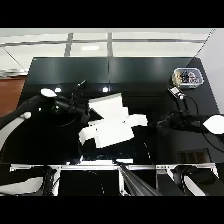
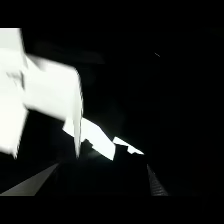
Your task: Fold the box and place the chain.
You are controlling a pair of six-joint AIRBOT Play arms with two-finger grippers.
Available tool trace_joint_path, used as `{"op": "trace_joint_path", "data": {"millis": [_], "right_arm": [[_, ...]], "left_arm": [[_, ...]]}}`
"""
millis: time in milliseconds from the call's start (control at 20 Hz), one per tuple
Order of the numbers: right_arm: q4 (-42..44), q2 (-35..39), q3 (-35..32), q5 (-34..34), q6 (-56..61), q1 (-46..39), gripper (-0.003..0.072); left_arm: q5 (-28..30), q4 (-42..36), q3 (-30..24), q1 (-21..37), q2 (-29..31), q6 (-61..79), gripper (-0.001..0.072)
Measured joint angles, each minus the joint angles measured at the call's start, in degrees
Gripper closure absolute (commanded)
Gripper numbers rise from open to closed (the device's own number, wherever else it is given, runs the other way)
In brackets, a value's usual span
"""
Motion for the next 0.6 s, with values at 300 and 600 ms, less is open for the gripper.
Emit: {"op": "trace_joint_path", "data": {"millis": [300,600], "right_arm": [[-1.7,0.0,1.4,-5.6,-0.8,-0.5,0.0052],[2.1,-3.3,-0.2,-12.1,-20.9,6.7,0.0051]], "left_arm": [[16.6,0.5,-3.1,-8.2,3.4,19.3,0.0687],[25.2,2.5,-3.2,-12.4,1.8,24.1,0.0686]]}}
